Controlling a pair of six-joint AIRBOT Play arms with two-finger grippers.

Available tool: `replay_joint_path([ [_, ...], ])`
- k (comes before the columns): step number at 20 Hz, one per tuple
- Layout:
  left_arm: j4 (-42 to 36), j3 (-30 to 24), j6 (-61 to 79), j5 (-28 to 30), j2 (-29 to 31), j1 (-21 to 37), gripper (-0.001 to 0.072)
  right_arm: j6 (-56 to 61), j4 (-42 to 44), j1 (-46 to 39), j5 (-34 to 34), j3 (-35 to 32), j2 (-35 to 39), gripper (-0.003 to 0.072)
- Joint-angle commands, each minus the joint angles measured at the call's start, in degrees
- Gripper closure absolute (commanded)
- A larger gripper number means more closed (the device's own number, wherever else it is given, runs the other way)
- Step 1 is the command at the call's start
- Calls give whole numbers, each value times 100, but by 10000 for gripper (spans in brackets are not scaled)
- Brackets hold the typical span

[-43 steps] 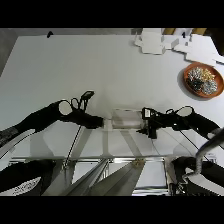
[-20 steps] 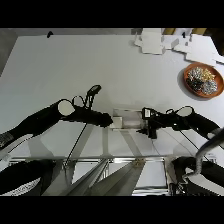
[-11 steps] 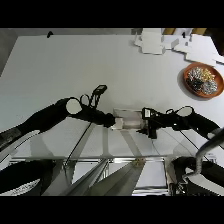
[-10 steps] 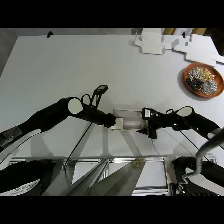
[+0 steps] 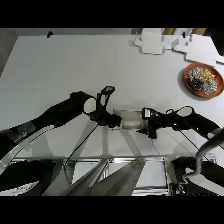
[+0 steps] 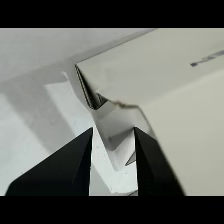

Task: Fold the box and place the chain.

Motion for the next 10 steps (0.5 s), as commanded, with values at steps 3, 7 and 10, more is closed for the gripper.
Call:
replay_joint_path([
  [3,1106,807,-2015,-761,-570,-323,419,0,2,2,-2,4,4,288],
  [7,1453,1495,-2507,-1252,-1106,-555,419,0,4,2,0,4,4,288],
  [10,1591,1611,-2933,-1338,-1303,-625,441,0,2,2,-2,4,4,288],
])
